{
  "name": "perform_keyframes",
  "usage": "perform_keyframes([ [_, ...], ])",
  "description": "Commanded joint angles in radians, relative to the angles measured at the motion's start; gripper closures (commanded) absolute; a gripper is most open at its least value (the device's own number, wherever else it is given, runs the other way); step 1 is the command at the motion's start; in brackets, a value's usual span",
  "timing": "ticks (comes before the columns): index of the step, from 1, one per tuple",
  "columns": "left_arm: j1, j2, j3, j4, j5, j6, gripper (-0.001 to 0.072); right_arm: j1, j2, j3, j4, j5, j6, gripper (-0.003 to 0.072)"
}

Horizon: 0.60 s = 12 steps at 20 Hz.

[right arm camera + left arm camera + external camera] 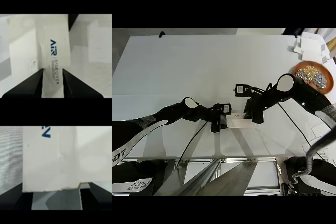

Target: Fold the box and place the chain.

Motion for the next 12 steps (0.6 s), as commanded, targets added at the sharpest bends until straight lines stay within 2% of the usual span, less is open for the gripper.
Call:
perform_keyframes([
  [1, 0.000, 0.001, 0.000, 0.000, 0.000, 0.000, 0.0437, 0.001, -0.001, 0.000, 0.002, 0.008, 0.002, 0.0445],
  [4, 0.000, 0.001, 0.000, 0.000, 0.000, 0.000, 0.0437, 0.001, -0.001, 0.000, 0.041, 0.055, 0.002, 0.0387],
  [6, 0.000, 0.001, 0.000, 0.000, 0.000, 0.000, 0.0437, 0.001, -0.001, 0.000, 0.061, 0.040, 0.002, 0.0332],
  [12, 0.000, 0.001, 0.000, 0.000, 0.000, 0.000, 0.0437, 0.001, -0.026, 0.000, 0.060, 0.033, 0.038, 0.0321],
])
